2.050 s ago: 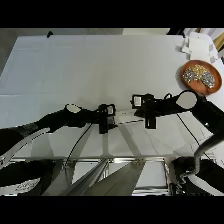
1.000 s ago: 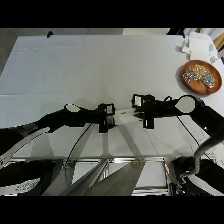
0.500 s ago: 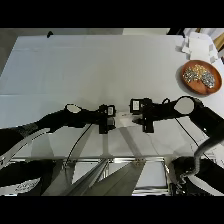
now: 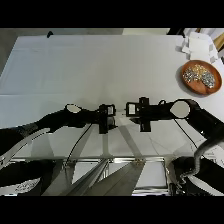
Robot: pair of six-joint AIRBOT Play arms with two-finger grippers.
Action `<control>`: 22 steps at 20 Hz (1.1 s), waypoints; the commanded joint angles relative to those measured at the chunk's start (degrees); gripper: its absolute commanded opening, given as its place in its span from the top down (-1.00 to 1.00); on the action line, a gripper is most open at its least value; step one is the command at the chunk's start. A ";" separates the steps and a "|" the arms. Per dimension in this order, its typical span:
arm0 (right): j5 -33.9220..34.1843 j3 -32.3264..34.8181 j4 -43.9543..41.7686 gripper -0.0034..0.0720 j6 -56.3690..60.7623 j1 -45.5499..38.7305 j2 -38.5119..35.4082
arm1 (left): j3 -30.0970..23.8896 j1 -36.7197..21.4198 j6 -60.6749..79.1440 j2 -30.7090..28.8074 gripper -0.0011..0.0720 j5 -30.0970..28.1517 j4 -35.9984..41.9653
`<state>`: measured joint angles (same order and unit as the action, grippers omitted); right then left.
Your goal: Fold the box and place the chain.
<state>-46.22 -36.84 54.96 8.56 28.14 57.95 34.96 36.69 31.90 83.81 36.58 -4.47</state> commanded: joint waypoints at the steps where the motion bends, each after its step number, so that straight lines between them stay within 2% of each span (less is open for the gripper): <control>1: 0.85 0.00 1.42 0.36 -0.02 0.13 -0.02 | 0.04 -0.04 0.04 -0.02 0.60 0.09 -0.07; 3: 0.81 0.00 1.36 0.52 0.00 0.13 -0.02 | 0.04 -0.04 0.04 -0.02 0.60 0.09 -0.07; 7: 0.63 0.00 1.27 0.53 0.48 0.13 0.15 | 0.04 -0.04 0.04 -0.02 0.60 0.09 -0.07; 9: 0.74 0.00 0.79 0.66 0.46 0.13 0.44 | 0.04 -0.04 0.04 -0.02 0.60 0.09 -0.07; 13: 2.01 0.00 0.07 0.66 0.61 0.13 0.92 | 0.04 -0.04 0.04 -0.02 0.60 0.09 -0.07; 17: -1.07 0.00 0.09 0.66 0.61 0.85 1.27 | 0.04 -0.04 0.04 -0.02 0.60 0.11 -0.07; 22: -1.03 0.02 0.09 0.65 0.66 3.28 3.32 | 0.04 -0.04 0.04 -0.02 0.60 0.09 -0.07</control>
<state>-46.50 -36.80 55.09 9.19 30.35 60.42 34.96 36.67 32.05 83.81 36.84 -4.64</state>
